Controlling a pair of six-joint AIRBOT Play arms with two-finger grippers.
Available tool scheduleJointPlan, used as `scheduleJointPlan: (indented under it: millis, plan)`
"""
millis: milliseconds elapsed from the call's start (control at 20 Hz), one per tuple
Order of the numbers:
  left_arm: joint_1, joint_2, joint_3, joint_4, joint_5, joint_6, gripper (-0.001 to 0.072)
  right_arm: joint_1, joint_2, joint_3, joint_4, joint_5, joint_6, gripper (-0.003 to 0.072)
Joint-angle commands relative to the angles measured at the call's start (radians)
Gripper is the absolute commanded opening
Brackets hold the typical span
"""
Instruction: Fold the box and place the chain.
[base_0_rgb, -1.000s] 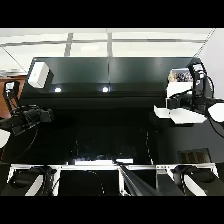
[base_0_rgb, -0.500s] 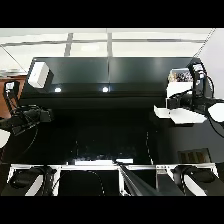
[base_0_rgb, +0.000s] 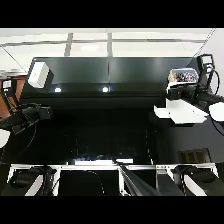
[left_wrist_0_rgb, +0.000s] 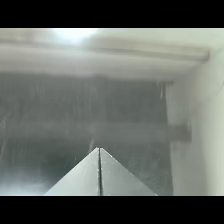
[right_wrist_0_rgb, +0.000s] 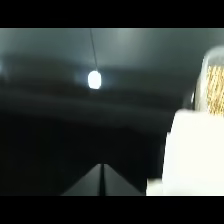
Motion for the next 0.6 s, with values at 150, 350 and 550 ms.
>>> scheduleJointPlan:
  millis: [150, 350, 550]
  plan:
    - [-0.001, -0.088, 0.0, -0.053, 0.209, 0.0, 0.0347, -0.09, -0.122, 0.003, -0.024, -0.1, 0.031, 0.071]
    - [-0.001, -0.154, 0.0, -0.053, 0.183, -0.004, 0.0717, -0.452, -0.274, 0.14, -0.145, 0.08, 0.203, 0.0709]
    - [-0.001, -0.171, 0.0, -0.053, 0.117, -0.003, 0.0716, -0.801, -0.451, 0.335, -0.113, 0.348, 0.152, 0.0709]
